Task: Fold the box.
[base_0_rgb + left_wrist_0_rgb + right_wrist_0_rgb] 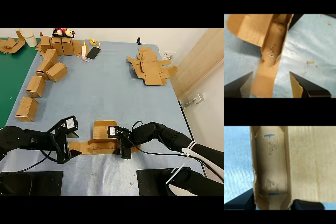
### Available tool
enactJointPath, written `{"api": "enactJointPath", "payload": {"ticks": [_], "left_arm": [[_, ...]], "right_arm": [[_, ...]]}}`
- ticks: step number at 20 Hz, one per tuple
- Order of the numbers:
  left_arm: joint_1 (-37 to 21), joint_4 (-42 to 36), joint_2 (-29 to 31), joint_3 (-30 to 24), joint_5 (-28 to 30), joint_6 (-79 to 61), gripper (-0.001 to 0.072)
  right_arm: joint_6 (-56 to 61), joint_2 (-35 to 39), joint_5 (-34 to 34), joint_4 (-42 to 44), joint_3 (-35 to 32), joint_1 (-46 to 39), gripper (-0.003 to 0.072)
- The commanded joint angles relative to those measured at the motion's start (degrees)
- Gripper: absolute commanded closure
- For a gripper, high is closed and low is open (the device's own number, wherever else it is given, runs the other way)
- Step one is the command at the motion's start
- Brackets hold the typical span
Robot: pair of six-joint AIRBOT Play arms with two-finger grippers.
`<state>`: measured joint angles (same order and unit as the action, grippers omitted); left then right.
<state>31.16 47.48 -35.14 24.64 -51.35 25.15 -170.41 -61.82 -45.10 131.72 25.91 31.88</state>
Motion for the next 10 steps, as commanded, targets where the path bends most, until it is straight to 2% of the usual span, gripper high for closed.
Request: {"api": "enactJointPath", "payload": {"ticks": [1,4,8,10], "left_arm": [[0.4,-2.6,-3.8,-0.7,1.6,-9.2,-0.0009],[0.4,-6.9,-8.0,-0.7,2.3,-16.7,-0.0009],[0.4,-7.6,-13.5,-0.7,7.8,-17.2,-0.0009],[0.4,-9.8,-16.2,-0.7,7.9,-19.3,-0.0009]], "right_arm": [[0.0,0.0,0.0,0.0,0.0,0.0,0.024],[0.0,0.0,0.0,0.0,0.0,0.0,0.024],[0.0,0.0,0.0,0.0,0.0,0.0,0.024],[0.0,0.0,0.0,0.0,0.0,0.0,0.024]]}}
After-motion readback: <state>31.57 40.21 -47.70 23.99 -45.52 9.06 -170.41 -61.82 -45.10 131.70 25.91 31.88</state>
